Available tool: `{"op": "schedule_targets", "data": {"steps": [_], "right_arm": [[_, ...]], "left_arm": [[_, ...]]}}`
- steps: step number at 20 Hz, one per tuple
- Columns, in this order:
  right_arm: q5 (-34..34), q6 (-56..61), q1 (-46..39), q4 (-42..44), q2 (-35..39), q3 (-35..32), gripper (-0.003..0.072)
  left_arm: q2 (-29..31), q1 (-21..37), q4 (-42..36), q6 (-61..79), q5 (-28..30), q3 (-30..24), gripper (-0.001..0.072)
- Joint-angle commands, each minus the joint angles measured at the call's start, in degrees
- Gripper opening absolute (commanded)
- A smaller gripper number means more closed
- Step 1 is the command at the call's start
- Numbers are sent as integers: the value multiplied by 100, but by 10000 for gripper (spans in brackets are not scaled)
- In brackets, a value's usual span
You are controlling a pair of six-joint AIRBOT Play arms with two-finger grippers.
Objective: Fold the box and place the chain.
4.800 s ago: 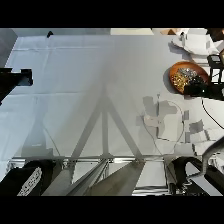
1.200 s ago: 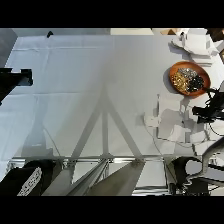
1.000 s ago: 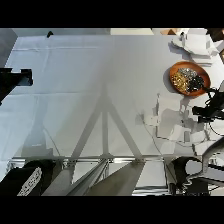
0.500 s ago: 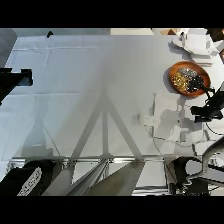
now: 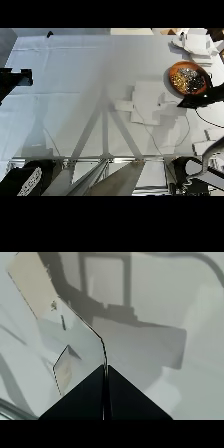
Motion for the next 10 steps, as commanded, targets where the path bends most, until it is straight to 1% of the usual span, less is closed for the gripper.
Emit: {"op": "schedule_targets", "data": {"steps": [1, 4, 7, 10], "right_arm": [[-208, -706, 398, 737, 61, 0, 7], [-763, -1067, 1292, 955, 61, 0, 7], [-1821, -1294, 2234, 1497, 61, 0, 7], [-2986, -1314, 3040, 1471, 42, -7, 7]], "left_arm": [[4, -2, 0, 2, 0, 2, 696], [4, -2, 0, 2, 0, 2, 696], [4, -2, 0, 2, 0, 2, 696], [4, -2, 0, 2, 0, 2, 696]]}}
